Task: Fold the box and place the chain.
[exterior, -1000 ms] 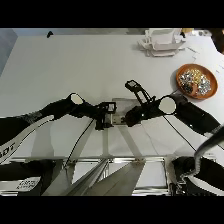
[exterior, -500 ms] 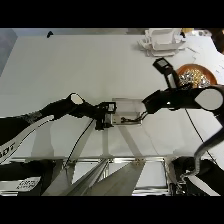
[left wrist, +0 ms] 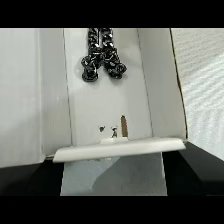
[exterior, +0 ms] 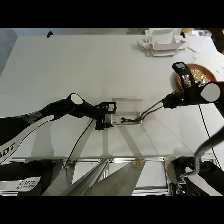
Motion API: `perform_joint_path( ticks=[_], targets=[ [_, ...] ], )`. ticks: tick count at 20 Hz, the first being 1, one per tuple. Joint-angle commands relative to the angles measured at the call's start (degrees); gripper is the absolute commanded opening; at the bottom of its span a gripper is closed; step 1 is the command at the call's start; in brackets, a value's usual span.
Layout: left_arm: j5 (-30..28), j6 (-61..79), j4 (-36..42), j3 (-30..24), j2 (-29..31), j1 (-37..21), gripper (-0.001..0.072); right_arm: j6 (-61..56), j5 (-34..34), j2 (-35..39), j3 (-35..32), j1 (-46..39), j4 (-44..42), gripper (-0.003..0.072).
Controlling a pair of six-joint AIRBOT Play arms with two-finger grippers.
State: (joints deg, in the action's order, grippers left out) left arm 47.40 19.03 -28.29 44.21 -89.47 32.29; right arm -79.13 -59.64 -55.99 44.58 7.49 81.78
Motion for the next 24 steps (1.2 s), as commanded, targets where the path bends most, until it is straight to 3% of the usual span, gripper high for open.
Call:
perform_joint_path(
  ticks=[1,3,5,6,15,24],
  targets=[
    [-0.02,0.02,0.00,0.07,0.02,-0.07,0.0088,-0.66,2.71,-3.69,-2.36,-0.59,1.36,0.0134],
    [-0.02,0.02,0.00,0.07,0.02,-0.07,0.0088,-2.27,3.21,-6.27,-2.82,-0.59,1.38,0.0141],
    [0.00,0.02,0.00,0.07,0.02,-0.07,0.0088,-4.48,3.54,-8.81,-2.84,-0.57,1.38,0.0307],
    [-0.02,0.02,0.00,0.07,0.02,-0.07,0.0088,-4.92,3.89,-9.88,-2.86,-0.57,1.40,0.0317],
    [0.00,0.02,0.00,0.07,0.02,-0.07,0.0088,-7.56,8.52,-16.35,-2.86,-0.57,2.05,0.0234],
    [0.00,0.02,0.00,0.07,0.02,-0.07,0.0088,-9.01,11.26,-17.66,-2.86,-0.52,1.77,0.0234]
  ],
)
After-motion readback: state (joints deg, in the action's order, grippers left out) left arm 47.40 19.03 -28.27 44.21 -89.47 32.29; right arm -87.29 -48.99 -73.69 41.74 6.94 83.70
